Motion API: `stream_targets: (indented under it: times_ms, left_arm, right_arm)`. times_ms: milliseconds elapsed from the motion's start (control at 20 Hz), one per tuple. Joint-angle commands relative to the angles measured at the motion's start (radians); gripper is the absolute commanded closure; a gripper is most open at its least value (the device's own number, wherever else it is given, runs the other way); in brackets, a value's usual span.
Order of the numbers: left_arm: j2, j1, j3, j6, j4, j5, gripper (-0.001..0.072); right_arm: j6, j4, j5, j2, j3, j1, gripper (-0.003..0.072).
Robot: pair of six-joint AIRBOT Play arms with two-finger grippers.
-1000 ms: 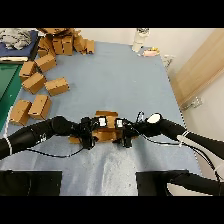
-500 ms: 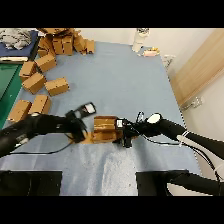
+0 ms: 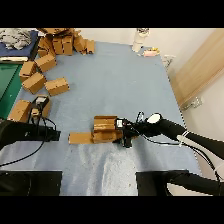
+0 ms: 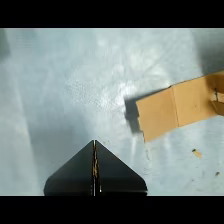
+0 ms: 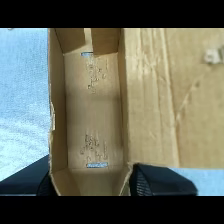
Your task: Fold the box.
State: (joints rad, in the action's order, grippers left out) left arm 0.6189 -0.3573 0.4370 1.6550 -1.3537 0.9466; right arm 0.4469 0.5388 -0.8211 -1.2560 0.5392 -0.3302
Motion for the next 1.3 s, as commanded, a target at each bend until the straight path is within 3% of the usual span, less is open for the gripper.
stream_targets:
  times_ms: [0,100,450,900,1050,1250]
  left_arm:
    - [0.063,0.022,-0.081,0.051,0.201,-0.050,0.0700]
    - [0.116,0.022,-0.083,-0.038,0.333,-0.111,0.0700]
    - [0.253,0.020,-0.083,-0.192,0.563,-0.249,0.0700]
    - [0.273,0.013,-0.085,-0.389,0.811,-0.260,0.0700]
    - [0.291,-0.032,-0.085,-0.389,0.822,-0.263,0.0700]
    - [0.364,-0.146,-0.082,-0.397,0.891,-0.378,0.0700]
  right_arm:
    - [0.000,0.000,-0.001,0.000,0.000,0.000,0.0182]
    - [0.000,0.000,-0.001,0.000,0.000,0.000,0.0181]
    - [0.000,0.000,-0.001,0.000,0.000,0.000,0.0182]
    - [0.000,0.000,-0.001,0.000,0.000,0.000,0.0181]
    - [0.000,0.000,-0.001,0.000,0.000,0.000,0.0182]
    - [0.000,0.000,-0.001,0.000,0.000,0.000,0.0182]
